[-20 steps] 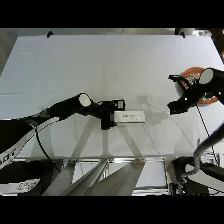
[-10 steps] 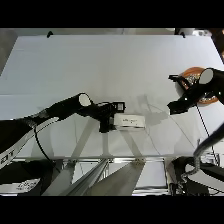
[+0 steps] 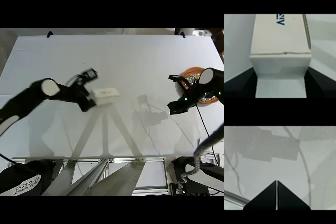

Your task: Fold the box and place the chain.

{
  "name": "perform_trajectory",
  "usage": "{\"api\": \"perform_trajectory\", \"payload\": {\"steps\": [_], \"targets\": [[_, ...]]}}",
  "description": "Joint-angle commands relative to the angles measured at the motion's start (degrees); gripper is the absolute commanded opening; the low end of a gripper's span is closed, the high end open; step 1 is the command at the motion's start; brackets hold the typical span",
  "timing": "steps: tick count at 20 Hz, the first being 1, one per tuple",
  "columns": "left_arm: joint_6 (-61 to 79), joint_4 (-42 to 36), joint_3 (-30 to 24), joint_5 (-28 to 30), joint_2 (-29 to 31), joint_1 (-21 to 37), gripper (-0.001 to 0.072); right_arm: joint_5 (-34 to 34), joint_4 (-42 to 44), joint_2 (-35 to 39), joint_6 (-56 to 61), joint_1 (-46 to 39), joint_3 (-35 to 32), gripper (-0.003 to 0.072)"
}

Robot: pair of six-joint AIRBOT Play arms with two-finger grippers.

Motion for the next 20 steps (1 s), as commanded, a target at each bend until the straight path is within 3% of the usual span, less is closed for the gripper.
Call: {"api": "perform_trajectory", "payload": {"steps": [1,4,7,11,14,15,18,20], "targets": [[-14.3,5.7,0.0,-0.7,3.4,14.1,0.0003,0.0,0.0,0.0,0.0,0.0,0.1,0.0009],[-15.3,5.9,0.0,-4.4,2.2,23.0,0.0003,0.0,0.0,0.0,0.0,0.0,0.1,0.0009],[-16.0,9.4,-0.4,-9.3,-0.5,27.8,0.0003,0.0,0.0,0.0,0.0,0.0,0.1,0.0009],[-20.7,16.1,-2.0,-17.3,-6.1,29.1,0.0005,0.0,0.0,0.0,0.0,0.0,0.1,0.0009],[-20.9,16.4,-2.4,-20.4,-9.1,29.1,0.0021,0.0,0.0,0.0,0.0,0.0,0.1,0.0009],[-20.9,16.4,-2.4,-20.5,-9.3,29.1,0.0094,0.0,0.0,0.0,0.0,0.0,0.1,0.0009],[-20.9,16.4,-2.4,-20.6,-8.9,29.1,0.052,0.0,0.0,0.0,0.0,0.0,0.1,0.0009],[-20.9,16.4,-2.4,-20.8,-7.8,29.1,0.0533,0.0,0.0,0.0,0.0,0.0,0.1,0.0009]]}}
